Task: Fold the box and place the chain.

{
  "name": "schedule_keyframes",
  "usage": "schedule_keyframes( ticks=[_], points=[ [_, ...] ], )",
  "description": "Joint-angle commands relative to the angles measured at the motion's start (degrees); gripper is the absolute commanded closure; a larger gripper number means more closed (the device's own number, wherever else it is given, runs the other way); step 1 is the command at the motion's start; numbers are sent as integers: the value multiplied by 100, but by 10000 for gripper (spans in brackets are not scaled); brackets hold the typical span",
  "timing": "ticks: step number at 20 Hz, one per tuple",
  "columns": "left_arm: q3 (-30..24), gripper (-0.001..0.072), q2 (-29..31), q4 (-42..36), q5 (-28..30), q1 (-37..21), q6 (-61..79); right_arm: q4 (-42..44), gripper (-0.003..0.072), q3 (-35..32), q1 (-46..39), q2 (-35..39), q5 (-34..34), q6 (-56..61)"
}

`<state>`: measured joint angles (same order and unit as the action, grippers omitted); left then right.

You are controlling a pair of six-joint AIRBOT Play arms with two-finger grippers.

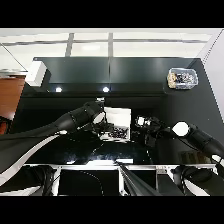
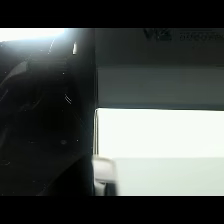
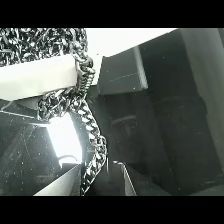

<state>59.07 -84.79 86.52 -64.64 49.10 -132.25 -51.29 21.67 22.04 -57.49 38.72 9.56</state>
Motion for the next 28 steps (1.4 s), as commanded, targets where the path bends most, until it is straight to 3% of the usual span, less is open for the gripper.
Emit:
schedule_keyframes(
  ticks=[1,7,9,15,18,22,28],
  points=[
    [0,681,0,0,4,0,2,-17,366,-4,4,-57,-20,2],
    [0,681,0,0,2,0,2,9,369,-2,7,-168,-17,2],
    [0,681,0,0,2,0,2,7,619,4,24,-168,24,2],
    [0,681,0,0,2,0,2,2,638,101,46,28,31,105],
    [0,681,0,0,2,0,2,-267,638,330,46,389,208,739],
    [0,681,0,0,0,0,2,-625,638,890,46,1008,1001,1851],
    [0,681,0,0,4,0,2,-557,639,2369,46,1663,2168,3206]
  ],
)
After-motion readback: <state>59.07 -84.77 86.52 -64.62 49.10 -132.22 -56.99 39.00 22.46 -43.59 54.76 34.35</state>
